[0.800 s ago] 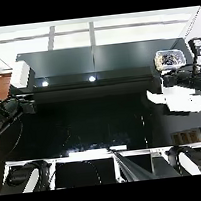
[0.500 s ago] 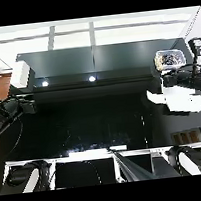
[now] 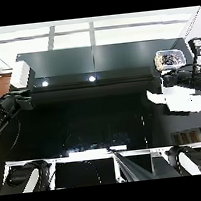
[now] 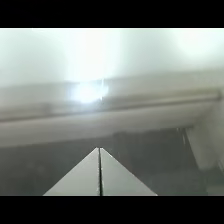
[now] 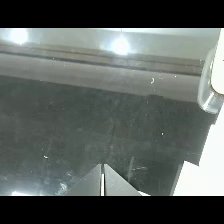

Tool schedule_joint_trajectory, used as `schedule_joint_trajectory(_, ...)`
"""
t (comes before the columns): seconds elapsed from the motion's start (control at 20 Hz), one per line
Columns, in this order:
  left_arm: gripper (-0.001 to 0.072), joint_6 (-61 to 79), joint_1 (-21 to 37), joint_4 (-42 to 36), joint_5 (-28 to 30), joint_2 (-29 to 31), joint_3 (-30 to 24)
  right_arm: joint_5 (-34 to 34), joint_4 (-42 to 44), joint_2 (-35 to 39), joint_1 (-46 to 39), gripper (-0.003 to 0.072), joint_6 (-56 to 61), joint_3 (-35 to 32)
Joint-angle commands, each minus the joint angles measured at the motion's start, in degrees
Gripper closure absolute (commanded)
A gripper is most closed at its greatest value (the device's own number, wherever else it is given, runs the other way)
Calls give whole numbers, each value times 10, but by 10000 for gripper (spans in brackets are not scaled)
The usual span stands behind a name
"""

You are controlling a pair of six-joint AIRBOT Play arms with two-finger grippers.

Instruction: Fold the box and place the chain.

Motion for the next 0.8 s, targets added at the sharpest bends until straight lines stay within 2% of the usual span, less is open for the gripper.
schedule_joint_trajectory(0.0, 681, 0, 0, 3, 63, 0, 0, -25, 20, 0, 1, 673, 0, 0)
schedule_joint_trajectory(0.1, 680, 0, 0, -7, 91, 0, 0, -121, 71, 0, 1, 672, 0, 0)
schedule_joint_trajectory(0.2, 681, 0, -1, -24, 98, -1, 0, -248, 103, -1, 1, 673, 0, 0)
schedule_joint_trajectory(0.3, 678, 0, 0, -56, 99, -1, 0, -389, 66, -8, -6, 671, -17, 0)
schedule_joint_trajectory(0.35, 582, 0, 0, -62, 95, -2, 0, -431, 40, -19, -20, 576, -17, 0)
schedule_joint_trajectory(0.4, 242, -3, 0, -62, 87, -3, 0, -438, 29, -35, -46, 131, -17, 0)
schedule_joint_trajectory(0.45, 0, -14, 0, -62, 83, -4, 0, -424, 23, -56, -73, -34, -18, 0)
schedule_joint_trajectory(0.55, -5, -37, -1, -62, 75, -3, 0, -377, 8, -97, -136, -34, -24, 0)
schedule_joint_trajectory(0.65, -5, -37, 0, -62, 52, 5, 0, -410, -4, -125, -227, -34, -21, 4)
schedule_joint_trajectory(0.75, -5, -37, 0, -62, 37, 6, 0, -380, 13, -165, -344, -34, 1, 37)
